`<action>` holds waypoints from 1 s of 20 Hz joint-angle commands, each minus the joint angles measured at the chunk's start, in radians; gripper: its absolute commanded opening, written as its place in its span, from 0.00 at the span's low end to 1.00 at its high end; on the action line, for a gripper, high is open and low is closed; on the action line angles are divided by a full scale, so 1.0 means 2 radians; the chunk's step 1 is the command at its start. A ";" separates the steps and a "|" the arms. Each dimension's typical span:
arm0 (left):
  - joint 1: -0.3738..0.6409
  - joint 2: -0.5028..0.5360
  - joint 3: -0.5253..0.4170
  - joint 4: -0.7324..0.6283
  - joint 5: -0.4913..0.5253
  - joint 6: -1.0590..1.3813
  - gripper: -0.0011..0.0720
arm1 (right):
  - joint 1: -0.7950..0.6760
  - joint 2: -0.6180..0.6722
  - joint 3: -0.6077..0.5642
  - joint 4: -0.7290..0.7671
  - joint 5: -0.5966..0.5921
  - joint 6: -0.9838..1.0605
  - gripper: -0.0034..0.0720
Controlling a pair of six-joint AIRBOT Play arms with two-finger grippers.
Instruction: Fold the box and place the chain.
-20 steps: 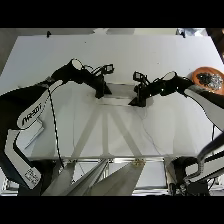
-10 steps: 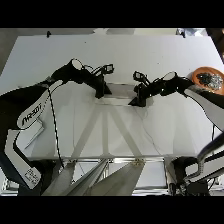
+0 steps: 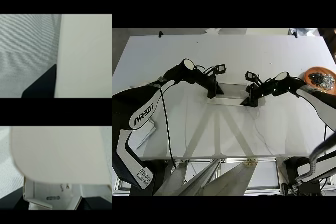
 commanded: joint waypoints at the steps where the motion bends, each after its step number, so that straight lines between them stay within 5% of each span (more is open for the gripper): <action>1: 0.000 0.000 0.000 0.000 0.000 0.000 0.03 | 0.001 0.000 0.000 0.000 0.001 0.000 0.57; 8: 0.000 0.000 0.000 0.000 -0.001 -0.001 0.03 | 0.001 0.000 0.000 0.000 0.001 0.000 0.57; 13: 0.000 0.000 0.000 0.000 -0.002 -0.001 0.43 | 0.001 0.000 0.000 0.000 0.001 0.000 0.57; 20: 0.023 0.024 0.000 0.000 -0.039 -0.001 0.42 | 0.001 0.000 0.000 0.000 0.000 0.000 0.57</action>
